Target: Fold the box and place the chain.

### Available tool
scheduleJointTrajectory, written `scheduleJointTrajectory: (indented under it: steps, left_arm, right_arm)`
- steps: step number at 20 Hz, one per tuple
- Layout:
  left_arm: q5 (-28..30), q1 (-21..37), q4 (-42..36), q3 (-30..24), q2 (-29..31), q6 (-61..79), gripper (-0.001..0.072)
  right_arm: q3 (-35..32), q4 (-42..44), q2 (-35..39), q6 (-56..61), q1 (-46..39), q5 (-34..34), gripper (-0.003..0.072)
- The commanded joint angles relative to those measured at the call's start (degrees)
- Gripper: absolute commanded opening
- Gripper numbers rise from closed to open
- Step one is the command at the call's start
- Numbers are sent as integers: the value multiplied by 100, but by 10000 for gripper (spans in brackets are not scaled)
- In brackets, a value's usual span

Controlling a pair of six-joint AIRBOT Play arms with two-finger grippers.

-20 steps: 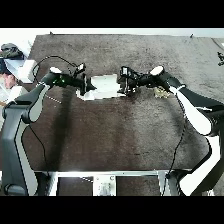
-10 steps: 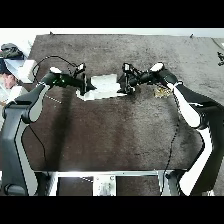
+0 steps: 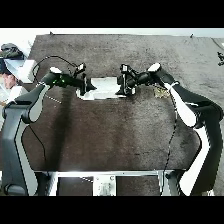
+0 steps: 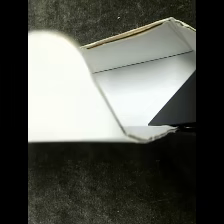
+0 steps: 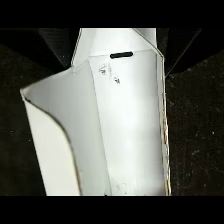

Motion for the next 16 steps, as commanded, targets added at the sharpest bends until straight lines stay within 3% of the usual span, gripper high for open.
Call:
scheduleJointTrajectory:
  steps: [1, 16]
  left_arm:
    - [9, -2, 0, -2, -4, -2, 12]
    - [9, -2, 0, -2, -4, -2, 12]
  right_arm:
    - [7, 0, -114, -4, 15, -39, 592]
    - [72, -105, -295, -9, 184, -79, 585]
